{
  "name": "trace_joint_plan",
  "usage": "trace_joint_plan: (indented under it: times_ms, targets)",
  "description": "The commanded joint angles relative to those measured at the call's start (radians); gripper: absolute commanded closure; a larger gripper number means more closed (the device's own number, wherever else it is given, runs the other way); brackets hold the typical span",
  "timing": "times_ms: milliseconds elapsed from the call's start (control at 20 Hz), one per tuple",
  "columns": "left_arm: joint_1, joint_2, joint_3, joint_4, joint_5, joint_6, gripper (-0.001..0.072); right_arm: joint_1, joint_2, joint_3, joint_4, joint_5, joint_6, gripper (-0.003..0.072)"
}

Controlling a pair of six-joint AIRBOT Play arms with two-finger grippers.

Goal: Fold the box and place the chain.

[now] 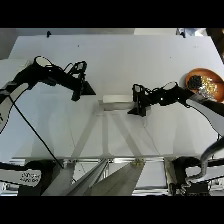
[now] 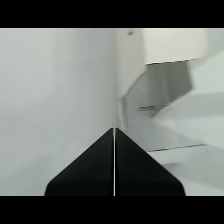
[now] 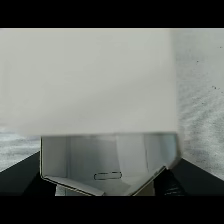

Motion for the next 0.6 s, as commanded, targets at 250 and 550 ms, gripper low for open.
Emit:
trace_joint_plan:
  times_ms: [250, 550]
  targets:
    - [-0.176, 0.037, 0.000, 0.080, -0.142, 0.002, 0.0703, 0.000, 0.000, 0.001, 0.000, 0.002, 0.000, 0.0161]
    - [-0.246, 0.038, 0.000, 0.025, 0.134, 0.002, 0.0703, 0.000, 0.000, 0.001, 0.000, 0.002, 0.000, 0.0161]
